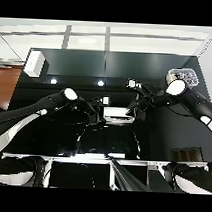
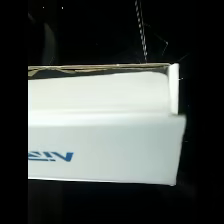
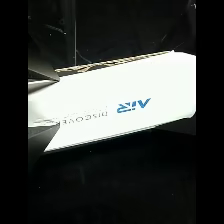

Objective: Fold the box and place the chain.

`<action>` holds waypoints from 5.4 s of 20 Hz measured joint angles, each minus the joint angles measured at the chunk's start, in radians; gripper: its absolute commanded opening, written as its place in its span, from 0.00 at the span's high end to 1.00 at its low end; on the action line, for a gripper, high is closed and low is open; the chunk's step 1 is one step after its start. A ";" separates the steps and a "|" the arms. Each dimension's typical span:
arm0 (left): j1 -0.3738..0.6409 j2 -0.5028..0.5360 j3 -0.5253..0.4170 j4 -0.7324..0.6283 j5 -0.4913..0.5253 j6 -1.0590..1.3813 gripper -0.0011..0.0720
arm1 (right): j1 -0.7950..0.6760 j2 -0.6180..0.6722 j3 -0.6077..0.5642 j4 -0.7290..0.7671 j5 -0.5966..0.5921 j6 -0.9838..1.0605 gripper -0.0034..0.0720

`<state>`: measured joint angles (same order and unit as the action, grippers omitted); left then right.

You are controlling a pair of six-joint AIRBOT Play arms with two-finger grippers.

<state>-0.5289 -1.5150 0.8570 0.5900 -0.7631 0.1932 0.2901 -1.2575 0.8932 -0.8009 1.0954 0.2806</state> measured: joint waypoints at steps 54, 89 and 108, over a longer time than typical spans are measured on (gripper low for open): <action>-0.001 0.000 0.000 0.000 0.001 0.002 0.44 | -0.072 0.048 -0.340 0.504 -0.155 0.673 0.94; -0.148 0.023 0.269 0.159 -0.060 -0.462 0.00 | -0.573 0.441 -0.241 0.002 0.049 0.794 0.94; -0.203 -0.072 0.322 0.248 -0.109 -0.589 0.00 | -0.574 0.441 -0.246 0.002 0.042 0.793 0.94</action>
<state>-0.7322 -1.5867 1.1790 0.8379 -0.8719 -0.3962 -0.2840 -0.8162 0.6472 -0.7994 1.1378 1.0740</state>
